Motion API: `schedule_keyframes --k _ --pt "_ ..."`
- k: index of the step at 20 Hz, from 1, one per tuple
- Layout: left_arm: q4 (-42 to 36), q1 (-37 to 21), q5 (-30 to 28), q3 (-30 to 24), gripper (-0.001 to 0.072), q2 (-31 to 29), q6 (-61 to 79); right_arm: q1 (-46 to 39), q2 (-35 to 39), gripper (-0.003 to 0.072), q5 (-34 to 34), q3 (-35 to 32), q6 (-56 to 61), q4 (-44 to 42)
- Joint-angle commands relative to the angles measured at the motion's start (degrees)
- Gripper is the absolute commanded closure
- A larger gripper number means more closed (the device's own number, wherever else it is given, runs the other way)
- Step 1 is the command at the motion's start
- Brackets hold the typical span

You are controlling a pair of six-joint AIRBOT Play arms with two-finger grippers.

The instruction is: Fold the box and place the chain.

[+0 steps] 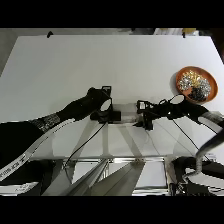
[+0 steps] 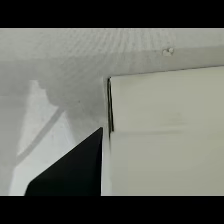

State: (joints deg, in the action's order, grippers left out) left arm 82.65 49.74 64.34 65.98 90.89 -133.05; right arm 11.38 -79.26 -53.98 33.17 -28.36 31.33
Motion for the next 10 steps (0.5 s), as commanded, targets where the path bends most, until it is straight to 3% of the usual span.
schedule_keyframes --k 1,2,7,8,10 --pt "-0.35 0.02 -1.11 -0.17 0.0617 0.0 -2.05 -0.02 -0.02 0.0289 -0.09 0.04 -0.02 0.11" --pt "-0.59 0.02 -1.51 -0.17 0.0706 0.0 -1.99 -0.02 -0.02 0.0289 -0.07 0.04 -0.02 0.13" --pt "-0.81 0.0 -2.21 -0.15 0.0676 -0.31 -1.84 -0.02 -0.02 0.0289 -0.07 0.04 -0.02 0.11" --pt "-0.74 -0.09 -2.03 -0.15 0.0622 -0.76 -0.87 -0.02 -0.02 0.0289 -0.09 0.04 0.0 0.11" --pt "-0.98 -0.59 -1.66 -0.15 0.038 -2.21 6.19 -0.02 -0.02 0.0289 -0.07 0.04 -0.02 0.11"
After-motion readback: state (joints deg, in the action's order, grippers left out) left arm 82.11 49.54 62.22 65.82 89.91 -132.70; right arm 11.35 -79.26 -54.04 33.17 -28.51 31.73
